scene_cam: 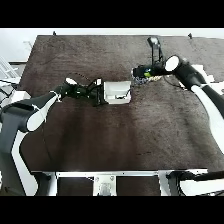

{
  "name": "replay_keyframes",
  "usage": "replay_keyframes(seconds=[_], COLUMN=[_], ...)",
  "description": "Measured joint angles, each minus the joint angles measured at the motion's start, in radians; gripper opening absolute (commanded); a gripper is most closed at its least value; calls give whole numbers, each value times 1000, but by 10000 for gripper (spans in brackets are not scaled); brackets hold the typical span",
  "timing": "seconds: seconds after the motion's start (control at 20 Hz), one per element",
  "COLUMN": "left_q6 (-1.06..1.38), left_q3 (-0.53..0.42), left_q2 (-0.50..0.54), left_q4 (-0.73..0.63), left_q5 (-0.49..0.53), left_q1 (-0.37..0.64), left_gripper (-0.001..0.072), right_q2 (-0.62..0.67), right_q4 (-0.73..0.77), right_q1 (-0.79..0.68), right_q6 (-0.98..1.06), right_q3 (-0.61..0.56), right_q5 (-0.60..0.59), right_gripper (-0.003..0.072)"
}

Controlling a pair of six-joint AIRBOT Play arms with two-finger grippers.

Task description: Fold the box and place the chain.

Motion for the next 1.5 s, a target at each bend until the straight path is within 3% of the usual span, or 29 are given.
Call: replay_keyframes(seconds=[0.3,0.5,0.9,1.2,1.5], left_q6=[0,0,0,0,0], left_q3=[0,0,0,0,0], left_q2=[0,0,0,0,0], left_q4=[0,0,0,0,0], left_q5=[0,0,0,0,0], left_q1=[0,0,0,0,0], left_gripper=[544,544,543,543,544], right_q2=[208,314,381,365,246], right_q4=[-210,-274,-302,-302,-299], right_q1=[103,175,311,344,349], right_q6=[106,156,243,298,335], right_q3=[0,0,-26,-133,-265], right_q5=[110,147,164,-24,-283], right_gripper=[10,10,10,10,11])
